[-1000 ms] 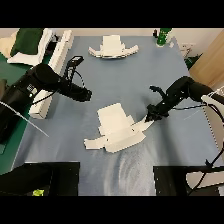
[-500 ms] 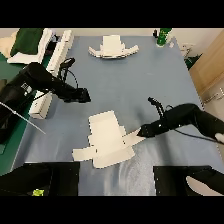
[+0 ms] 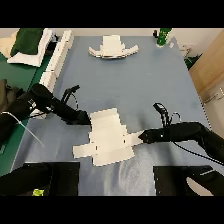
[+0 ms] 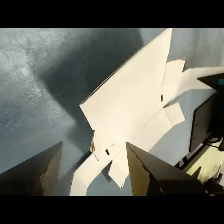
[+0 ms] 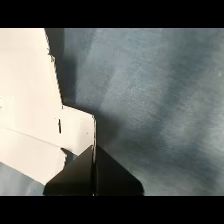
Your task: Fold the box.
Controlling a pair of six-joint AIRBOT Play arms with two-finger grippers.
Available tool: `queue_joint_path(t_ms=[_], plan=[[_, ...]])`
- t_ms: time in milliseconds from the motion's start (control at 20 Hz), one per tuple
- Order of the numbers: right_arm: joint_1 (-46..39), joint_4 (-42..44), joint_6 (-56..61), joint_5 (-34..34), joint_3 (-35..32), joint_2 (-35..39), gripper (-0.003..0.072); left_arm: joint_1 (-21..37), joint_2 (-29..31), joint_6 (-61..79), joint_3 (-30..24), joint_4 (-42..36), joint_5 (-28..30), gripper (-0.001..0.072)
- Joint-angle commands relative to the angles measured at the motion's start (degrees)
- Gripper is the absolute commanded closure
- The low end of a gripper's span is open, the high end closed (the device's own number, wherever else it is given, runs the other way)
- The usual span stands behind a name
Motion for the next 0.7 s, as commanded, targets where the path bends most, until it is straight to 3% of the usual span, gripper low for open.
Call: queue_joint_path(t_ms=[0, 150, 300, 450, 650], plan=[[0.3, -0.2, 0.1, 1.5, -0.5, 0.7, 0.0685, 0.4, -1.6, 7.4, -3.2, -4.5, 3.4, 0.0109], [0.3, -0.2, 0.1, 1.5, -0.5, 0.7, 0.0685, 0.4, -5.8, 15.9, -3.2, -13.3, 6.0, 0.0109], [0.3, -0.2, 0.1, 0.9, -0.5, 0.7, 0.0684, 0.3, -11.5, 20.7, -1.4, -16.2, 6.7, 0.0127], [0.3, -0.2, 0.1, 0.7, -0.5, 0.7, 0.0685, 0.2, -16.8, 26.0, 2.5, -19.2, 3.2, 0.0127], [0.2, -0.2, 0.1, 0.4, -0.5, 0.7, 0.0684, 0.2, -22.4, 26.9, 5.7, -19.2, -6.3, 0.0128]])
